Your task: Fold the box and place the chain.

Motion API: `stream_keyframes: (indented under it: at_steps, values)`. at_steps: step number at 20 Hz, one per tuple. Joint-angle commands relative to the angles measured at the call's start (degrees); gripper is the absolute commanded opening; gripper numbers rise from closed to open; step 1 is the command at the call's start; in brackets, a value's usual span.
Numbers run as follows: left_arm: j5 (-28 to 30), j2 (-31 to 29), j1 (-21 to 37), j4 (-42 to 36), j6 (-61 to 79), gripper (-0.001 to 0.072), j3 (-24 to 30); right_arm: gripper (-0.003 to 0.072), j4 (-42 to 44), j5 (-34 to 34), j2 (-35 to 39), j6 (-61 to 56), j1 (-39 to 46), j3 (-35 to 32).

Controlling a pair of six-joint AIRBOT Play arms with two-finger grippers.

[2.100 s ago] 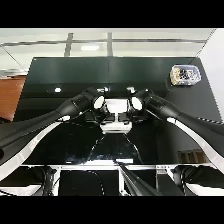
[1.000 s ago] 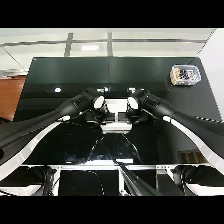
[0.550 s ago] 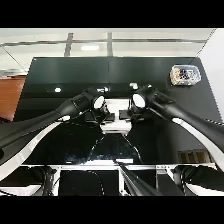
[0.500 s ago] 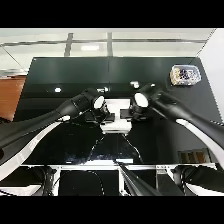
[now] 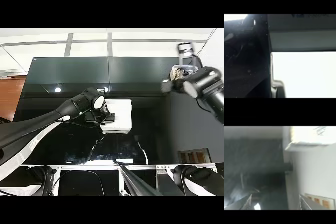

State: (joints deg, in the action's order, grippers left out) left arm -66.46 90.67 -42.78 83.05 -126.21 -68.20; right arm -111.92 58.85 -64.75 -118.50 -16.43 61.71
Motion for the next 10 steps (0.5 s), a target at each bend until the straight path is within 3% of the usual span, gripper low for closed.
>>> stream_keyframes:
  at_steps: [1,5,9,10]
  values:
    - [0.0,0.0,0.0,0.0,0.0,0.0026,0.0,0.0701,10.9,-13.8,-6.3,0.5,15.8,0.7]
    - [0.0,0.0,0.0,0.0,0.0,0.0026,0.0,0.0701,28.5,-13.0,-22.8,0.7,26.4,16.9]
    - [0.0,0.0,0.0,0.0,0.0,0.0026,0.0,0.0700,37.5,-1.4,-39.0,-4.2,30.2,36.5]
    - [0.1,0.0,0.0,0.0,0.0,0.0026,0.0,0.0651,39.6,0.9,-42.3,-6.5,30.9,40.0]
